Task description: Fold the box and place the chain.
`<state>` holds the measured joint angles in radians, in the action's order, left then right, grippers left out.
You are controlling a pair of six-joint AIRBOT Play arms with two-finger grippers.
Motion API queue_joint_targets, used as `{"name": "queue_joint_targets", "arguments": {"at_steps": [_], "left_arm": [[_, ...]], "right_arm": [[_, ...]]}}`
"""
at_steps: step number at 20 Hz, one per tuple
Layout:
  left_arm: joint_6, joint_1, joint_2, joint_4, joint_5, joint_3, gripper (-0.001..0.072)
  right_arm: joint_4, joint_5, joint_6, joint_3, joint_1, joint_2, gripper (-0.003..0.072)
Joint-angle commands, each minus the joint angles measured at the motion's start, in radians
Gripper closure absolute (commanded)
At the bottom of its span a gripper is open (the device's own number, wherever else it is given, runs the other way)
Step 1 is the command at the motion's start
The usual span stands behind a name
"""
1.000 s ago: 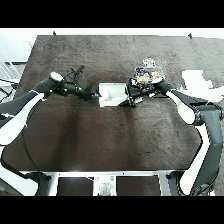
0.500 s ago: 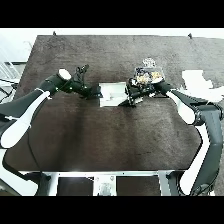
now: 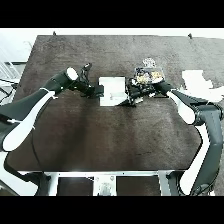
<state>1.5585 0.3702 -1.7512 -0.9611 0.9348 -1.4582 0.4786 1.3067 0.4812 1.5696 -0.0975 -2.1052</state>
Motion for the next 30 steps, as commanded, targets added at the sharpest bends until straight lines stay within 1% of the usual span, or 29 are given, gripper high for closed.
{"name": "queue_joint_targets", "arguments": {"at_steps": [1,5,8,13,18,23,27,30], "left_arm": [[0.062,0.024,-0.002,-0.077,-0.02,-0.003,0.0376],[0.098,0.061,-0.002,-0.154,-0.037,-0.005,0.0376],[0.173,0.089,-0.004,-0.242,-0.022,-0.029,0.0375],[0.216,0.095,-0.009,-0.267,-0.008,-0.036,0.0375],[0.399,0.132,-0.01,-0.43,0.044,-0.081,0.0375],[0.437,0.138,-0.027,-0.441,0.06,-0.106,0.0375],[0.488,0.164,-0.09,-0.484,0.155,-0.192,0.0375],[0.534,0.175,-0.107,-0.525,0.195,-0.223,0.0375]], "right_arm": [[0.001,0.003,0.001,0.0,0.0,0.0,0.0186],[0.001,0.003,0.001,0.0,0.0,0.0,0.0186],[0.001,0.003,0.001,0.0,0.0,0.0,0.0186],[0.001,0.003,0.001,0.0,0.0,0.0,0.0186],[0.001,0.003,0.001,0.0,0.0,0.0,0.0186],[0.001,0.003,0.001,0.0,0.0,0.0,0.0186],[0.001,0.003,0.001,0.0,0.0,0.0,0.0186],[0.001,0.003,0.001,0.0,0.0,0.0,0.0186]]}}
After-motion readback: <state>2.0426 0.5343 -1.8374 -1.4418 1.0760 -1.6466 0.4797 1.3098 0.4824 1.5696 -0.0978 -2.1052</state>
